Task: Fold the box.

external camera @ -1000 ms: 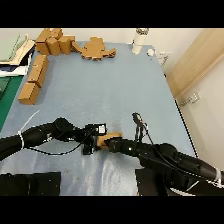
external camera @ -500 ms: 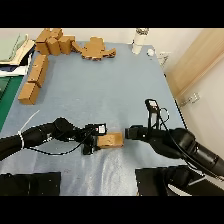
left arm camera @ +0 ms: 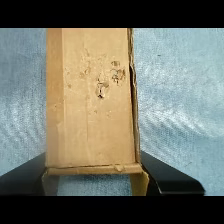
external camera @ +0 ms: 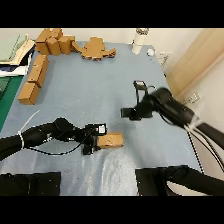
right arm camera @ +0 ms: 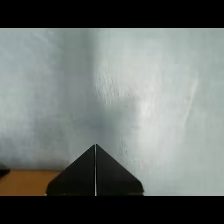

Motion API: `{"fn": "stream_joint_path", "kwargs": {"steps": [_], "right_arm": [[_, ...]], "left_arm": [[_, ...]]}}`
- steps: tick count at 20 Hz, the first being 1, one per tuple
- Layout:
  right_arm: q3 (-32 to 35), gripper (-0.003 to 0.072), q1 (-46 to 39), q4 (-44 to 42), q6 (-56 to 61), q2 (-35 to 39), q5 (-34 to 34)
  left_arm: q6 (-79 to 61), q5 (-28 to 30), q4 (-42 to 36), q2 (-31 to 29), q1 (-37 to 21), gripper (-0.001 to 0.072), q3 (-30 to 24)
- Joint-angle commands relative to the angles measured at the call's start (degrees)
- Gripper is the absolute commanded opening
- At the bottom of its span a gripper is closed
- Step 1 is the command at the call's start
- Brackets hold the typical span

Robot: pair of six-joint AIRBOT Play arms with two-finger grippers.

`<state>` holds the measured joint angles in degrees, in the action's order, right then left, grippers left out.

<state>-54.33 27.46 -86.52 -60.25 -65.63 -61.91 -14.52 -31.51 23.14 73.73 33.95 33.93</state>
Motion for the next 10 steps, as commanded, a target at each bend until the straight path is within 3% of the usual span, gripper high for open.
{"fn": "stream_joint_path", "kwargs": {"steps": [1,3,10], "right_arm": [[-10.86,0.0005,-4.46,-4.5,-7.39,-10.47,-2.71],[-14.08,0.0005,-5.66,-5.95,-9.42,-13.81,-2.73],[-14.43,0.0005,-5.66,-5.9,-9.38,-14.67,-1.62]], "left_arm": [[0.0,0.52,-0.07,-0.04,-0.02,0.0462,0.04],[0.0,0.48,-0.09,-0.02,0.0,0.0462,0.04],[1.81,0.83,-0.2,-0.15,-0.02,0.0461,0.07]]}}
